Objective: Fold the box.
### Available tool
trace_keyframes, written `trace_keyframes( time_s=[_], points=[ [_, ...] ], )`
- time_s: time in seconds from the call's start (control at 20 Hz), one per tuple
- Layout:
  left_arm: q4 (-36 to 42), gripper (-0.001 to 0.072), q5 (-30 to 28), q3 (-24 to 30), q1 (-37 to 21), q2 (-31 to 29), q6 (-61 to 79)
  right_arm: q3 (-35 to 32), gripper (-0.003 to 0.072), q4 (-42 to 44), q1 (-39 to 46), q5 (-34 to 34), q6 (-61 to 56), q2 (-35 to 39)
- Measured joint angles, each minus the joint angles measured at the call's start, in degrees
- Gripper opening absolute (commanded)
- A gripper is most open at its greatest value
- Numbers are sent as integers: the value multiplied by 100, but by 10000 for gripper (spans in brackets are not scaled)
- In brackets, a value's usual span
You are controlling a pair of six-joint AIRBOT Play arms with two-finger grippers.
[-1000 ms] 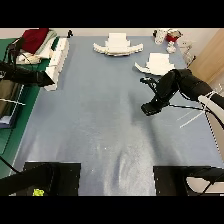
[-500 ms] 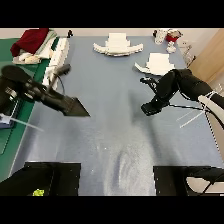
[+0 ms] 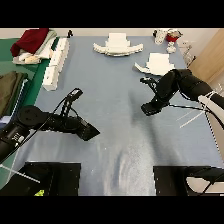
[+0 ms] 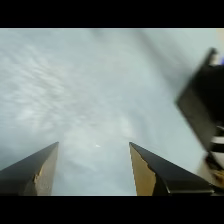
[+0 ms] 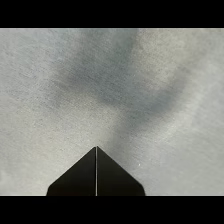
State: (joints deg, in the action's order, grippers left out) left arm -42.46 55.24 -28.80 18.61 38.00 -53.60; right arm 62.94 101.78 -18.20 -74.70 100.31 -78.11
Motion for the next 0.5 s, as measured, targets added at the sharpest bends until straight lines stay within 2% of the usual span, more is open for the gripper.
trace_keyframes(
  time_s=[0.2, 0.5],
  points=[
    [-623, 699, -614, 105, 98, 90, -22, 0, 3, 2, 0, 0, 0, 0],
    [-841, 699, -826, 136, 127, 249, -39, 0, 2, 0, 0, 0, 0, 0]
  ],
)
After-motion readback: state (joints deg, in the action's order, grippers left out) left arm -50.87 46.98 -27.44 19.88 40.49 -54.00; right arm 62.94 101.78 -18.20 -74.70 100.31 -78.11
